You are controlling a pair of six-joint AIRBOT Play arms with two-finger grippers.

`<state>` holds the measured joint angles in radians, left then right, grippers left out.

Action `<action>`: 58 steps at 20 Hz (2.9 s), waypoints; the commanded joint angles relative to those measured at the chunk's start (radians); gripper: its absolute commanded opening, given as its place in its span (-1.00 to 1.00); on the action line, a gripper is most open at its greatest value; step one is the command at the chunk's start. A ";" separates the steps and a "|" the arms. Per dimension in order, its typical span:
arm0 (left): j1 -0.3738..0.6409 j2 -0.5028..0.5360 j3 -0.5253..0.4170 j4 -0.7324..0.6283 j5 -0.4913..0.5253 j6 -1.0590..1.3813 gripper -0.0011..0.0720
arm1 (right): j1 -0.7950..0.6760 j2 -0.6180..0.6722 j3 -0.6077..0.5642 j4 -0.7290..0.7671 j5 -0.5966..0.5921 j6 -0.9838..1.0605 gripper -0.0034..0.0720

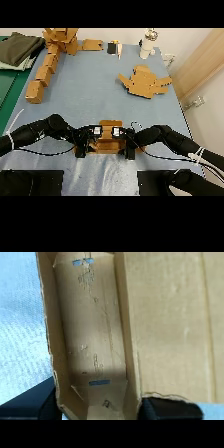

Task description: Fold the box.

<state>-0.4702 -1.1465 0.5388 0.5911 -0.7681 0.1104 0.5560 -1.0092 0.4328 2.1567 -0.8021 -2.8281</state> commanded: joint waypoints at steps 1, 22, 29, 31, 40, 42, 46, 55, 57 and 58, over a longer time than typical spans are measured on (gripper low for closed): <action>-0.004 -0.002 0.000 0.000 0.011 -0.013 -0.46 | 0.001 0.000 0.000 -0.003 0.000 0.000 0.42; -0.066 -0.036 0.000 -0.122 0.110 0.014 0.47 | 0.001 0.000 0.000 -0.003 0.000 0.000 0.42; -0.066 -0.036 0.000 -0.121 0.103 0.013 0.49 | 0.001 0.000 0.000 -0.003 0.000 0.000 0.42; -0.066 -0.036 0.000 -0.119 0.108 0.009 0.39 | 0.001 0.000 0.000 -0.003 0.000 0.000 0.42; -0.058 0.141 0.001 0.307 0.114 -0.477 -0.94 | 0.001 0.000 0.000 -0.003 0.000 0.000 0.42; -0.058 0.232 0.001 0.419 0.110 -0.665 -0.94 | 0.001 0.000 0.000 -0.003 0.000 0.000 0.42; 0.024 0.374 0.000 0.800 -0.041 -1.497 -0.94 | 0.001 0.000 0.000 -0.003 0.000 0.000 0.42; 0.219 0.378 -0.163 0.536 -0.234 -1.703 -0.94 | 0.001 0.000 0.000 -0.003 0.000 0.000 0.42; 0.167 0.373 -0.175 0.475 -0.161 -1.711 -0.94 | 0.001 0.000 0.000 -0.003 0.000 0.000 0.42; 0.146 0.360 -0.175 0.450 -0.126 -1.722 -0.94 | 0.001 0.000 0.000 -0.003 0.000 0.000 0.42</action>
<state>-0.2844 -0.7757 0.3889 1.1507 -0.9710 -1.5719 0.5560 -1.0092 0.4328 2.1536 -0.8021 -2.8277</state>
